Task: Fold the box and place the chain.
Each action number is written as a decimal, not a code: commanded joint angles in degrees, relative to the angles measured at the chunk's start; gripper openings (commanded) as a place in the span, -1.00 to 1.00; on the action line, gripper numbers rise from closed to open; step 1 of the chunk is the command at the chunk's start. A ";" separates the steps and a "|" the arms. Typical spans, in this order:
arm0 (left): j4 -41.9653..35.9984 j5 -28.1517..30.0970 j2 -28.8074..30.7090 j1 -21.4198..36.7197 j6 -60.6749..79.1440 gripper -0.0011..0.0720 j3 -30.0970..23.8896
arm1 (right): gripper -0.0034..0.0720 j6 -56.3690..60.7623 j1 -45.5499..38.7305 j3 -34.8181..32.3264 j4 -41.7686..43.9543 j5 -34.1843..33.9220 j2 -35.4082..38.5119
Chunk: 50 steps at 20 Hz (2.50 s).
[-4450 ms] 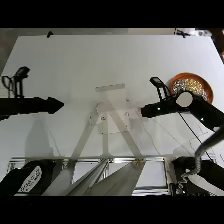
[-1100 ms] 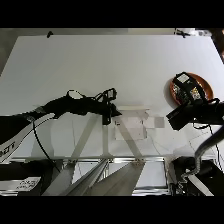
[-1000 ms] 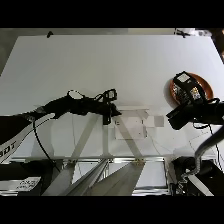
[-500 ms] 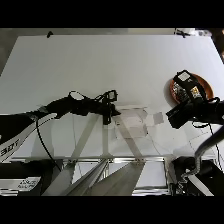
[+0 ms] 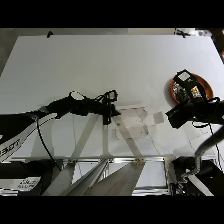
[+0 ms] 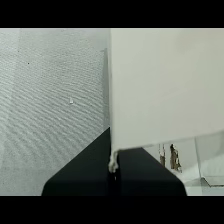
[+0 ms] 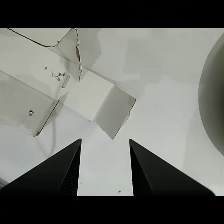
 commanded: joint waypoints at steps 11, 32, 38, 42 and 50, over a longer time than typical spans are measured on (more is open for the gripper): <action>0.02 0.04 -0.02 -0.02 -0.02 -0.93 0.00 | 0.00 -11.47 0.00 -0.02 0.02 0.26 0.04; -0.15 0.07 -0.02 -0.02 -0.02 -0.93 0.00 | 0.97 -51.49 8.46 -27.10 15.43 -16.50 0.15; -0.15 0.07 -0.02 -0.02 -0.04 -0.93 0.00 | 0.97 -52.61 11.08 -27.47 15.67 -28.92 -3.23; -0.15 0.04 -0.02 -0.02 -0.02 -0.93 0.00 | 0.97 -55.36 11.08 -27.69 15.63 -33.94 -9.01; -0.15 0.07 -0.02 -0.02 -0.02 -0.93 0.00 | 0.89 -55.39 11.08 -27.34 15.41 -37.42 -9.66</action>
